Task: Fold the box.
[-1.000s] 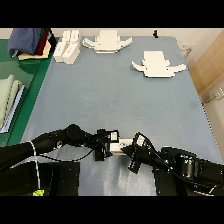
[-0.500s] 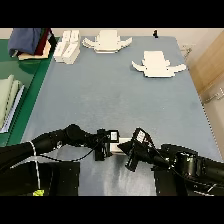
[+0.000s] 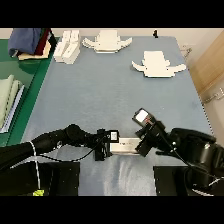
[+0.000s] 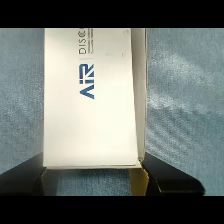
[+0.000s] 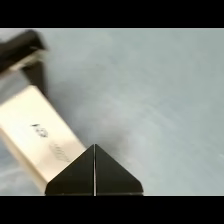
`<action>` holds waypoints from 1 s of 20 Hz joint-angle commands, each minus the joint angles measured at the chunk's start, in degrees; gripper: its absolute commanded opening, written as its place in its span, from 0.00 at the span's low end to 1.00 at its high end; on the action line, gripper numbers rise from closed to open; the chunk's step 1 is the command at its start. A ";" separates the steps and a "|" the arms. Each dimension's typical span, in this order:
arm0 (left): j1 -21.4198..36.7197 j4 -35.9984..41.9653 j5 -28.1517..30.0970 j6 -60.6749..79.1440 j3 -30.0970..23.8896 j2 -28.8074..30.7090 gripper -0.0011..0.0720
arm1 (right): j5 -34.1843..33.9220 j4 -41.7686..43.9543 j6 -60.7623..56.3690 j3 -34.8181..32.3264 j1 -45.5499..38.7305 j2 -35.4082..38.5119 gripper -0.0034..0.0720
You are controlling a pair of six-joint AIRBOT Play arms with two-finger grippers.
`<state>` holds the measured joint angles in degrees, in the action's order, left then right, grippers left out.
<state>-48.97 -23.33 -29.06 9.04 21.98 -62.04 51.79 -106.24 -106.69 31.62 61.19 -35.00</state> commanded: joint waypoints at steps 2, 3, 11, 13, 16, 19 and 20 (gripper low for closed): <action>0.02 -0.02 0.02 0.04 0.04 0.00 0.67 | 13.20 -2.19 -8.07 9.07 -11.34 -0.81 0.05; 0.02 -0.02 0.02 0.04 0.04 0.00 0.67 | 13.42 -1.66 -10.60 9.84 -14.16 -1.36 0.05; 0.11 0.00 0.11 -0.04 0.24 0.04 0.67 | 13.46 5.77 -19.98 10.21 -26.73 -9.05 0.05; 0.13 -0.02 0.09 -1.64 0.66 1.09 0.67 | 13.03 5.49 -22.16 10.21 -27.45 -10.99 0.05; 1.86 -1.11 0.20 -10.32 0.94 6.36 0.67 | 12.55 1.97 -27.08 10.21 -28.00 -12.66 0.05; 9.97 -9.27 2.43 -29.09 0.94 12.28 0.67 | 10.10 2.47 -28.30 10.21 -31.28 -13.29 0.05; 14.75 -15.78 3.21 -36.92 1.03 13.42 0.67 | 9.53 2.86 -28.30 10.21 -32.33 -13.40 0.05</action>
